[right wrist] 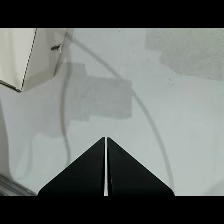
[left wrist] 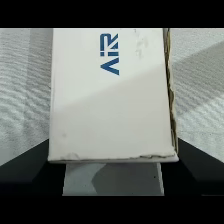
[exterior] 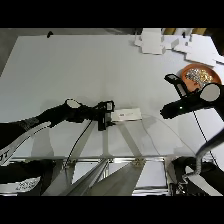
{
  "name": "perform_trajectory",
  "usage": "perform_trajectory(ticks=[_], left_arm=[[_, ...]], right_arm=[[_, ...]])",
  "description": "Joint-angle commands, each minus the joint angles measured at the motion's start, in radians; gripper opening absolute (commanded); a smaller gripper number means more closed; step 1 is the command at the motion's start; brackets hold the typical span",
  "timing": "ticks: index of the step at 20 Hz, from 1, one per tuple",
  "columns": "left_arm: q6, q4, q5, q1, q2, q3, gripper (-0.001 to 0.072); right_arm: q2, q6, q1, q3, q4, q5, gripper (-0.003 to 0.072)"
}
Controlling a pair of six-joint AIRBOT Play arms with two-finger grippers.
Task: Fold the box and place the chain.
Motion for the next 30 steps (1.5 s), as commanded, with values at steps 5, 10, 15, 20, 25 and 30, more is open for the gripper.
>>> perform_trajectory(ticks=[5, 10, 15, 20, 25, 30], left_arm=[[0.000, 0.000, 0.000, 0.000, 0.000, 0.000, 0.0170], [0.000, 0.000, 0.000, 0.000, 0.000, 0.000, 0.0170], [0.000, 0.000, 0.000, 0.000, 0.000, 0.000, 0.0170], [0.001, -0.021, -0.013, 0.000, 0.003, 0.000, 0.0169], [-0.209, 0.134, 0.064, 0.138, 0.191, 0.000, 0.0170], [-0.477, 0.170, 0.182, 0.520, 0.429, 0.000, 0.0231]], right_arm=[[0.001, 0.000, -0.001, 0.000, 0.000, 0.001, 0.0020], [0.001, 0.000, -0.001, 0.000, 0.000, 0.001, 0.0020], [0.001, 0.000, -0.001, 0.000, 0.000, 0.001, 0.0020], [0.001, 0.000, -0.001, 0.000, 0.000, 0.001, 0.0020], [0.001, 0.000, -0.001, 0.000, 0.000, 0.001, 0.0020], [0.001, 0.000, -0.001, 0.000, 0.000, 0.001, 0.0020]])
